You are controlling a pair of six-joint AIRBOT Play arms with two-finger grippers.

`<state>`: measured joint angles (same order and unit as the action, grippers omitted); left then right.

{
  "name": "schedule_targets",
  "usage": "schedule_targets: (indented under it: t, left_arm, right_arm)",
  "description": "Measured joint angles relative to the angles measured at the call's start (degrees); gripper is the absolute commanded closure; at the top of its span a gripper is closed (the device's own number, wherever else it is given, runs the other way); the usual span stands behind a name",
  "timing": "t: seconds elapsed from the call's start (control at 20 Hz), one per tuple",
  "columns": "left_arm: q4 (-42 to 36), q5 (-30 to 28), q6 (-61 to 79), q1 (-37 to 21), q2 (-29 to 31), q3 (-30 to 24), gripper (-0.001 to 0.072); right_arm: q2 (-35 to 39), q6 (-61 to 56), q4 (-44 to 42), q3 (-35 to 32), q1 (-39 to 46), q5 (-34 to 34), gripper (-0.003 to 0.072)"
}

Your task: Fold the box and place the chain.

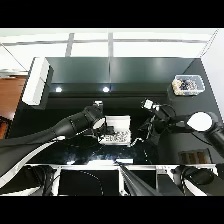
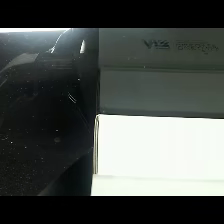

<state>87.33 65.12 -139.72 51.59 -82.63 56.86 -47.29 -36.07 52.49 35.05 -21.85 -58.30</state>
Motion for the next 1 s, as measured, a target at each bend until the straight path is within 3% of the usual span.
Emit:
schedule_targets:
  t: [0.2, 0.55, 0.6, 0.65, 0.9, 0.95, 1.0]
  left_arm:
    - [-0.76, 0.0, 0.02, 0.0, 0.0, 0.0, 0.0676]
    - [-1.2, -0.11, -0.02, 0.0, 0.0, 0.0, 0.0677]
    - [-1.22, -0.11, 0.0, 0.0, 0.0, 0.0, 0.0676]
    - [-1.22, -0.11, -0.02, 0.0, 0.0, 0.0, 0.0676]
    - [-1.27, -0.13, -0.02, 0.0, 0.0, 0.0, 0.0676]
    - [-1.27, -0.11, -0.02, 0.0, 0.0, 0.0, 0.0676]
    - [-1.27, -0.11, -0.02, 0.0, 0.0, 0.0, 0.0676]
  right_arm:
    - [0.94, -1.77, 1.29, -3.37, -0.55, 2.91, 0.0187]
    - [-0.63, 15.54, -3.15, -15.08, -5.29, 17.92, 0.0179]
    - [-1.51, 18.67, -4.44, -15.65, -5.99, 18.6, 0.004]
    - [-2.38, 21.33, -5.2, -16.04, -6.51, 18.99, 0.0004]
    - [-6.45, 32.74, -7.52, -16.92, -7.56, 18.1, 0.0045]
    - [-6.91, 34.01, -7.87, -16.98, -7.63, 18.01, 0.01]
    - [-7.28, 35.17, -8.22, -16.98, -7.69, 17.79, 0.0258]
